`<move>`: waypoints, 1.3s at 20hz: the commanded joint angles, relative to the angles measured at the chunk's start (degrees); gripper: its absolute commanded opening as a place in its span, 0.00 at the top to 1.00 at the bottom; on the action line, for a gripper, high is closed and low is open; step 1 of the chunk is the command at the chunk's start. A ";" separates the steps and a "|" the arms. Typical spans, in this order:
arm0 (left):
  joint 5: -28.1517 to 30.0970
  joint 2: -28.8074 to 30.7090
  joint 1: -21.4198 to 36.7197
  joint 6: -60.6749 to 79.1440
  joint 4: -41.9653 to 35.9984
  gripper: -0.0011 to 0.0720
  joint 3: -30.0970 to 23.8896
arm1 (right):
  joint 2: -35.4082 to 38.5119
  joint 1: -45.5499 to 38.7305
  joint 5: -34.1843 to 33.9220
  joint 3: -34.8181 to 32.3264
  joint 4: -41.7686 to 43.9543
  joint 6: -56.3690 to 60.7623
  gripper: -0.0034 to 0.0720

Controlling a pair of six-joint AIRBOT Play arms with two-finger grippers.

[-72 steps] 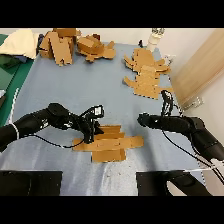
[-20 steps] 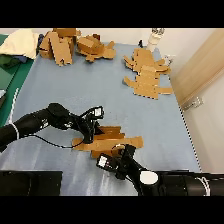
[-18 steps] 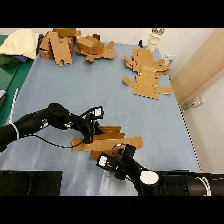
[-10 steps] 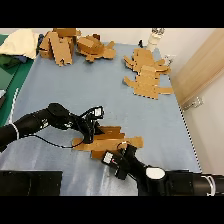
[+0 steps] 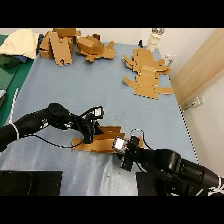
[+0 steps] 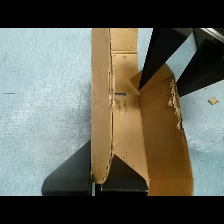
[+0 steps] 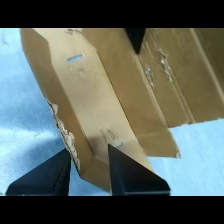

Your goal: Fold the box.

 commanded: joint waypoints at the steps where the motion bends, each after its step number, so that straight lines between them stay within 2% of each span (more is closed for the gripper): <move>1: 0.00 -0.02 0.07 0.00 0.00 0.97 0.00 | 0.02 -8.35 0.15 0.48 24.09 -24.70 0.46; 4: 0.00 -0.02 0.07 0.00 0.00 0.97 0.00 | -0.83 -12.46 -3.82 2.08 30.93 -34.25 0.46; 8: 0.00 -0.02 0.07 0.00 0.00 0.97 0.00 | -4.92 -16.11 -7.56 3.65 31.95 -39.56 0.46; 12: 0.00 -0.02 0.07 0.00 0.02 0.97 0.00 | -9.92 -16.17 -10.64 6.03 31.41 -45.70 0.45; 23: 0.00 -0.02 0.07 0.00 0.02 0.97 0.00 | -10.45 -16.13 -11.04 7.93 31.15 -45.92 0.45; 24: 0.00 -0.02 0.07 0.00 0.02 0.97 0.00 | -10.45 -16.13 -11.15 7.93 31.15 -45.88 0.44; 25: 0.00 -0.02 0.07 0.00 0.00 0.97 0.00 | -10.43 -16.13 -11.08 7.93 31.19 -45.83 0.18; 26: 0.00 -0.02 0.07 0.00 0.00 0.97 0.00 | -10.45 -16.15 -11.13 7.93 31.17 -45.75 0.09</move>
